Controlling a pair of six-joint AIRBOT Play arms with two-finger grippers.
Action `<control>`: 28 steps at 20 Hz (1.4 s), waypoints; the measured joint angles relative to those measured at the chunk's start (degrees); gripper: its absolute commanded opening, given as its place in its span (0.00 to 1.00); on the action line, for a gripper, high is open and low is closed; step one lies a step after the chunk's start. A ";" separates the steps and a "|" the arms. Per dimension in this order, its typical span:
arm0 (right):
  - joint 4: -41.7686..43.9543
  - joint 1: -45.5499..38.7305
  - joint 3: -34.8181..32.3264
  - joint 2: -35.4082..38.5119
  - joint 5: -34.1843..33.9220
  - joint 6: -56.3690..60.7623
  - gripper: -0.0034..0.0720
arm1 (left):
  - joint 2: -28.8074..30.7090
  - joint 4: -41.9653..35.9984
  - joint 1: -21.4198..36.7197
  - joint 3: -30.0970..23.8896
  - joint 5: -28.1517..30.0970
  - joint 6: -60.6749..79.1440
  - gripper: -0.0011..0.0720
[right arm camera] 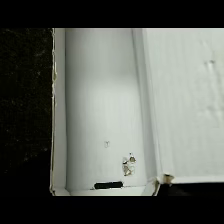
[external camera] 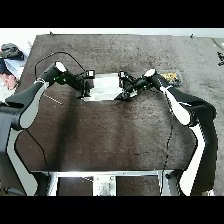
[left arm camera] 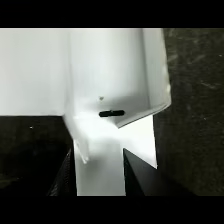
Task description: Fold the box and place the chain.
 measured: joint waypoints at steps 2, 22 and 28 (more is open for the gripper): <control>-0.02 0.00 0.00 0.00 0.00 0.00 0.58 | 0.00 -1.14 -0.20 -0.07 -0.17 0.13 0.50; 0.00 0.00 0.00 0.00 0.00 0.02 0.58 | 0.02 -11.56 -0.09 -2.62 -0.79 0.22 0.28; 0.00 0.00 0.00 0.00 0.00 0.07 0.58 | 0.02 -13.44 -0.09 -3.34 0.70 0.33 0.57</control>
